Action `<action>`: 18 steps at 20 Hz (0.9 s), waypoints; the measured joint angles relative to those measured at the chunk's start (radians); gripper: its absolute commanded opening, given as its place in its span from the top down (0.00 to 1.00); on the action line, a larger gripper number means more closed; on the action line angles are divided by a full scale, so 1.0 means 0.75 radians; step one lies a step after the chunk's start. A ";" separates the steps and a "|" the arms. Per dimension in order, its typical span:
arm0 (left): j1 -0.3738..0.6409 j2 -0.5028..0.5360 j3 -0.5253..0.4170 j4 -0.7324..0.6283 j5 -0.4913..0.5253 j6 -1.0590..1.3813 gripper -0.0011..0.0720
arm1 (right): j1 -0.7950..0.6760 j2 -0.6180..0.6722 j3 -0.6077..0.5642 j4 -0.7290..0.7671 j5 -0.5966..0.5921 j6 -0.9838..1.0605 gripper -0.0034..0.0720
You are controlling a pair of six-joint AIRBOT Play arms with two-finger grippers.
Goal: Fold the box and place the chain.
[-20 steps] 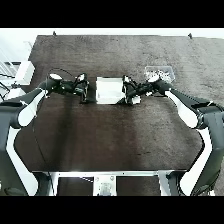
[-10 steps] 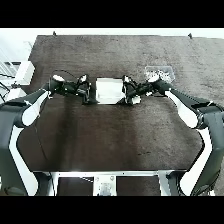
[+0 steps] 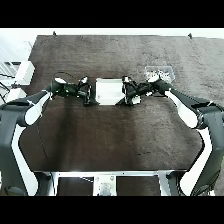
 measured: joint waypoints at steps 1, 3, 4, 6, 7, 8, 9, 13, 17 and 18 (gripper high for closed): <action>0.000 -0.001 0.000 -0.003 0.000 0.001 0.17 | -0.001 0.000 0.000 0.000 -0.001 0.001 0.32; -0.003 -0.002 0.000 -0.004 0.004 0.005 0.17 | -0.001 0.000 0.000 0.000 -0.002 0.001 0.33; -0.007 -0.002 0.000 -0.003 0.009 0.005 0.13 | -0.001 0.000 0.000 0.000 -0.002 0.001 0.33; -0.023 -0.005 0.000 0.007 0.035 0.006 0.13 | -0.001 0.000 0.000 0.000 -0.003 0.001 0.33; -0.026 -0.004 0.000 0.014 0.034 0.006 0.13 | 0.000 0.000 0.000 0.001 -0.003 0.001 0.33; -0.030 -0.004 0.000 0.018 0.039 0.006 0.13 | 0.000 0.000 0.000 0.001 -0.003 0.001 0.33; -0.033 -0.004 0.000 0.023 0.046 0.006 0.13 | 0.000 0.000 0.000 0.001 -0.004 0.001 0.33; -0.038 -0.004 0.000 0.027 0.055 0.004 0.32 | 0.000 0.000 0.000 0.001 -0.005 0.001 0.33; -0.039 -0.004 0.001 0.022 0.059 0.002 0.51 | 0.000 0.000 0.000 0.001 -0.006 0.001 0.33; -0.039 -0.004 0.001 0.021 0.059 0.002 0.51 | 0.000 0.000 0.000 0.001 -0.006 0.001 0.33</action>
